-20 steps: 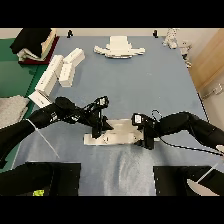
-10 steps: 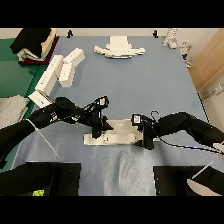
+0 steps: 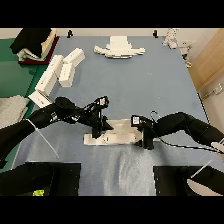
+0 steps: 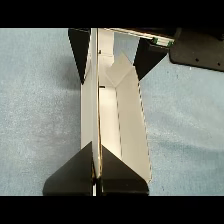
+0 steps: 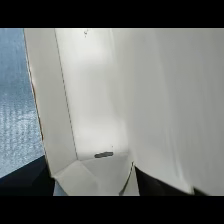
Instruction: Fold the box.
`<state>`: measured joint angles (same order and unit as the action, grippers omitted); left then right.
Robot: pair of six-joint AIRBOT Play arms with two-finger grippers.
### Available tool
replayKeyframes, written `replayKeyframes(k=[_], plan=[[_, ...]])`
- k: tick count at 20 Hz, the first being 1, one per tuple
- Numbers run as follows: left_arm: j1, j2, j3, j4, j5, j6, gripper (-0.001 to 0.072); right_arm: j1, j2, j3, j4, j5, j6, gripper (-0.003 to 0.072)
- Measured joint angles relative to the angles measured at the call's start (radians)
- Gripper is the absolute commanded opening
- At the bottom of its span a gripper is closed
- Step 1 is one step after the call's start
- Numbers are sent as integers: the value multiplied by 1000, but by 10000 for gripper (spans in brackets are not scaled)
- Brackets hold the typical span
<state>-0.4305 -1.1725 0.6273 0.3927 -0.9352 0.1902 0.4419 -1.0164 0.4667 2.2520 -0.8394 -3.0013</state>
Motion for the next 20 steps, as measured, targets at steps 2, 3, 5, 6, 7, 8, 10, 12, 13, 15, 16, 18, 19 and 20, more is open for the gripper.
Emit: replayKeyframes(k=[2, 3, 5, 6, 7, 8, 10, 12, 13, 15, 16, 18, 19, 20], plan=[[0, 0, 0, 0, 0, 0, 17, 14, -3, 0, -6, 14, 0, 706], [0, 0, 0, 0, 0, 0, 17, 19, -8, 0, -8, 22, 0, 701], [0, 0, 0, 0, 0, 0, 17, 24, -18, 0, -11, 32, -1, 688], [0, 0, 0, 0, 0, 0, 17, 26, -22, 0, -13, 36, -1, 687], [0, 0, 0, 0, 0, 0, 17, 27, -24, 0, -15, 38, -1, 651], [0, 0, 0, 0, 0, 0, 16, 28, -26, 0, -17, 39, -2, 626], [0, 0, 0, 0, 0, 0, 17, 30, -29, 0, -25, 43, -2, 626], [0, 0, 0, 0, 0, 0, 17, 30, -34, 0, -31, 44, -2, 626], [0, 0, 0, 0, 0, 0, 17, 30, -38, 0, -34, 47, -2, 616], [0, 0, 0, 0, 0, 0, 16, 30, -45, 0, -35, 52, -3, 533], [0, 0, 0, 0, 0, 0, 17, 31, -48, 0, -35, 52, -3, 534], [0, 0, 0, 0, 0, 0, 17, 31, -51, 0, -36, 51, -3, 524], [0, 0, 0, 0, 0, 0, 17, 31, -51, 0, -36, 50, -3, 524], [0, 0, 0, 0, 0, 0, 17, 31, -52, 0, -37, 50, -3, 521]])
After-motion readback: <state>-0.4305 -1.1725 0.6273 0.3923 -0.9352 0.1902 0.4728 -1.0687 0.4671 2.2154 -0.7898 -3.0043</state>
